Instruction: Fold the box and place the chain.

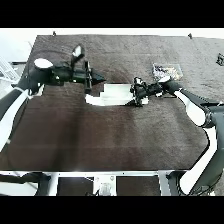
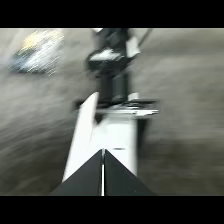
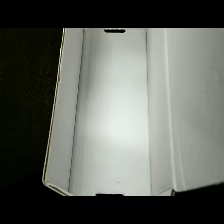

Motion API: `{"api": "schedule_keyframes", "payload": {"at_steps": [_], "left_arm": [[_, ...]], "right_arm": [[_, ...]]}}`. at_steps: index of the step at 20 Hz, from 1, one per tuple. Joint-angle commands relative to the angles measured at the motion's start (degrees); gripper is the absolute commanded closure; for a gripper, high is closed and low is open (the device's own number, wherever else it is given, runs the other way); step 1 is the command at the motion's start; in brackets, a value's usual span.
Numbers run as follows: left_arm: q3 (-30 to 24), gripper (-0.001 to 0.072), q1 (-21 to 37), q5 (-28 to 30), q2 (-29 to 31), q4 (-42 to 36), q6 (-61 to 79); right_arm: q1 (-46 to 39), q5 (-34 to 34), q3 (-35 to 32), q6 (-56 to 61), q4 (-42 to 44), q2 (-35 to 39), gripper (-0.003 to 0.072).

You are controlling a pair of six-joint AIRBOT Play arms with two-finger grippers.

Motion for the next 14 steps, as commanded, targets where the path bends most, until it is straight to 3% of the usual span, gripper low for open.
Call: {"api": "schedule_keyframes", "payload": {"at_steps": [1, 6, 11, 14], "left_arm": [[-8.8, 0.0691, -4.2, 11.9, 3.7, -0.9, 4.0], [-9.6, 0.0690, -5.0, 15.7, -2.6, -2.6, 4.2], [-9.4, 0.0690, -5.0, 14.2, -6.8, -3.8, 10.8], [-5.7, 0.0690, -3.6, 11.5, -9.2, -4.1, 10.5]], "right_arm": [[0.0, 0.0, 0.0, 0.0, 0.0, 0.0, 0.0096], [0.0, 0.0, 0.0, 0.0, 0.0, 0.0, 0.0096], [0.0, 0.0, 0.0, 0.0, 0.0, 0.0, 0.0095], [0.0, 0.0, 0.0, 0.0, 0.0, 0.0, 0.0095]]}}
